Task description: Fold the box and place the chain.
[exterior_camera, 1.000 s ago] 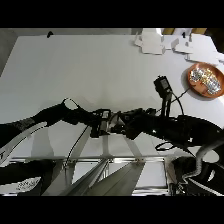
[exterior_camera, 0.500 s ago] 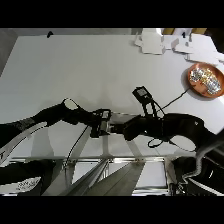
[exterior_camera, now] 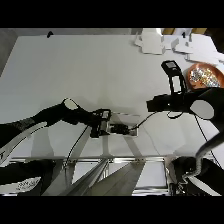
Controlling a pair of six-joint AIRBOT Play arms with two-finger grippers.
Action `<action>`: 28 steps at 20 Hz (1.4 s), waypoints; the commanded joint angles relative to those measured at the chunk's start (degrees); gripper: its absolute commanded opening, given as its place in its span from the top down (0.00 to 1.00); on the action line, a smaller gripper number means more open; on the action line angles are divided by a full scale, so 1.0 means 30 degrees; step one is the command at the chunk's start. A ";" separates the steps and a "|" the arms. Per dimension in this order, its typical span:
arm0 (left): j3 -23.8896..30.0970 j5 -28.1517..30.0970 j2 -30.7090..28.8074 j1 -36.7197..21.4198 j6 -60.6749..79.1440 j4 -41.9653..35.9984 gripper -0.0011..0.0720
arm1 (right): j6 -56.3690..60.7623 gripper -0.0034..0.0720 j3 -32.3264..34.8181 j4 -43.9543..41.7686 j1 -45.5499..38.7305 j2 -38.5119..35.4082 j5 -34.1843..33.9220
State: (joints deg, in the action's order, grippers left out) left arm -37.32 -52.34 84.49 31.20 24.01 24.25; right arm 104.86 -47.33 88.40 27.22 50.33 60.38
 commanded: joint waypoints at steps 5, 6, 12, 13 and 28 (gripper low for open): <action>-0.0015 0.0007 -0.0015 -0.0015 -0.0007 0.0000 0.61 | -0.0036 0.78 0.1523 0.1304 -0.1100 0.3366 0.0124; -0.0015 0.0000 -0.0015 -0.0015 0.0000 0.0000 0.61 | 0.0066 0.69 0.1574 0.1304 -0.1100 0.3905 0.0058; -0.0015 0.0007 -0.0015 -0.0015 0.0000 0.0000 0.61 | 0.0095 0.68 0.1588 0.1297 -0.1056 0.5493 -0.0546; -0.0015 0.0007 -0.0015 -0.0015 0.0000 0.0000 0.61 | 0.0095 0.68 0.1596 0.1297 -0.1056 0.5756 -0.0546; -0.0015 0.0000 -0.0015 -0.0015 -0.0007 0.0000 0.61 | 0.0430 0.86 0.1676 0.0940 -0.0998 0.8000 -0.1916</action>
